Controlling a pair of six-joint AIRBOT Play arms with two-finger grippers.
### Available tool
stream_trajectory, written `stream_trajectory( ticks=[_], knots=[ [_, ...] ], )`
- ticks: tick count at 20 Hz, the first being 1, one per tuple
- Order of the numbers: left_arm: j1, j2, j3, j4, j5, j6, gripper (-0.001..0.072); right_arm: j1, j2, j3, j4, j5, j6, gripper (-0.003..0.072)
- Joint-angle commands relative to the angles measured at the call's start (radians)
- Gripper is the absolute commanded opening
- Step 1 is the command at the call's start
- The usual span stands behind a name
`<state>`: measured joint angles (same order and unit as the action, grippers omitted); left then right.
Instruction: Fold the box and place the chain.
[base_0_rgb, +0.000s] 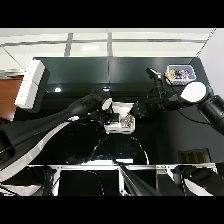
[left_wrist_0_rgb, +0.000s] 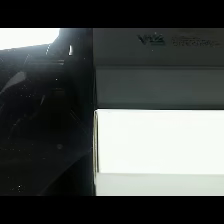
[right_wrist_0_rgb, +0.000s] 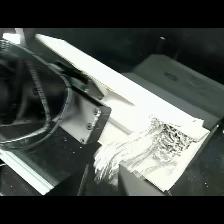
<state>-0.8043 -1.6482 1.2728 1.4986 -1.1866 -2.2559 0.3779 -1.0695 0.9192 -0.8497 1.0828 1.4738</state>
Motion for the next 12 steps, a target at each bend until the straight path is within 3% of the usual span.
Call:
stream_trajectory(
  ticks=[1, 4, 12],
  knots=[
    [0.0, -0.001, 0.001, 0.0, 0.0, 0.0, 0.0026, -0.014, 0.001, -0.029, -0.04, -0.007, 0.003, 0.0245],
    [0.0, -0.001, 0.001, 0.0, 0.001, 0.0, 0.0026, -0.095, 0.001, -0.028, -0.051, 0.047, -0.039, 0.0245],
    [0.0, 0.0, 0.027, 0.007, -0.04, -0.048, 0.0028, -0.208, 0.001, -0.029, -0.158, 0.04, -0.045, 0.0244]
  ],
)
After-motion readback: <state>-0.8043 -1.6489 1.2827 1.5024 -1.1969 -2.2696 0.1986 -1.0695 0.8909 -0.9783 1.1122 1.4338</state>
